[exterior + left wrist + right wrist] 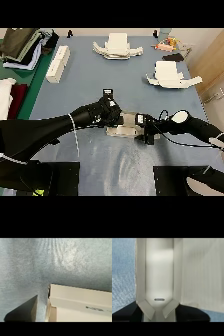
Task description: Fold the box.
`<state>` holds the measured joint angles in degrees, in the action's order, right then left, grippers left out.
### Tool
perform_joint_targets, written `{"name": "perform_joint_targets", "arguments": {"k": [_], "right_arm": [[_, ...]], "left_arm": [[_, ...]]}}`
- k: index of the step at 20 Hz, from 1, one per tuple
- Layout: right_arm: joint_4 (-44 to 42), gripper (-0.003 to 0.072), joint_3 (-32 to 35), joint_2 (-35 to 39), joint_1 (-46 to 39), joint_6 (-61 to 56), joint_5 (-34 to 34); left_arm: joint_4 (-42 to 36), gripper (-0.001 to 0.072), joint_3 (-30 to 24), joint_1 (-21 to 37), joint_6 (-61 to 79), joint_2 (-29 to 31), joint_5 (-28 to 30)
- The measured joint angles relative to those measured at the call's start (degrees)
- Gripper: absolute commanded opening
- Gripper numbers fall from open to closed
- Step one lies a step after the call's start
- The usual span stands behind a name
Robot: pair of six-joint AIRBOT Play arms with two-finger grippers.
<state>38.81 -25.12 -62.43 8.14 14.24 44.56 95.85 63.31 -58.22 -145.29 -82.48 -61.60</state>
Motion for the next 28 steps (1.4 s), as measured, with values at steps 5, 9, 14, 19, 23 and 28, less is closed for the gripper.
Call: {"name": "perform_joint_targets", "arguments": {"k": [5, 9, 14, 19, 23, 28], "right_arm": [[0.0, 0.0459, 0.0, 0.0, 0.0, 0.0, 0.0], [0.0, 0.0459, 0.0, 0.0, 0.0, 0.0, 0.0], [0.0, 0.0459, 0.0, 0.0, 0.0, 0.0, 0.0], [0.0, 0.0459, 0.0, 0.0, 0.0, 0.0, 0.0], [0.0, 0.0459, 0.0, 0.0, 0.0, 0.0, 0.0], [0.0, 0.0459, 0.0, 0.0, 0.0, 0.0, 0.0]], "left_arm": [[0.0, 0.0371, -0.6, 0.0, 0.5, -0.2, -0.7], [0.0, 0.0221, -1.5, -0.3, 0.7, -0.9, 0.6], [0.0, 0.0016, -1.7, -1.1, 1.8, -1.6, 2.8], [-0.2, 0.0532, -1.6, -1.5, 1.7, -2.0, 3.3], [-0.3, 0.0532, -0.9, -1.4, 0.6, -1.5, 0.0], [-0.5, 0.0531, 0.7, 0.2, 0.5, 2.4, -3.5]]}}
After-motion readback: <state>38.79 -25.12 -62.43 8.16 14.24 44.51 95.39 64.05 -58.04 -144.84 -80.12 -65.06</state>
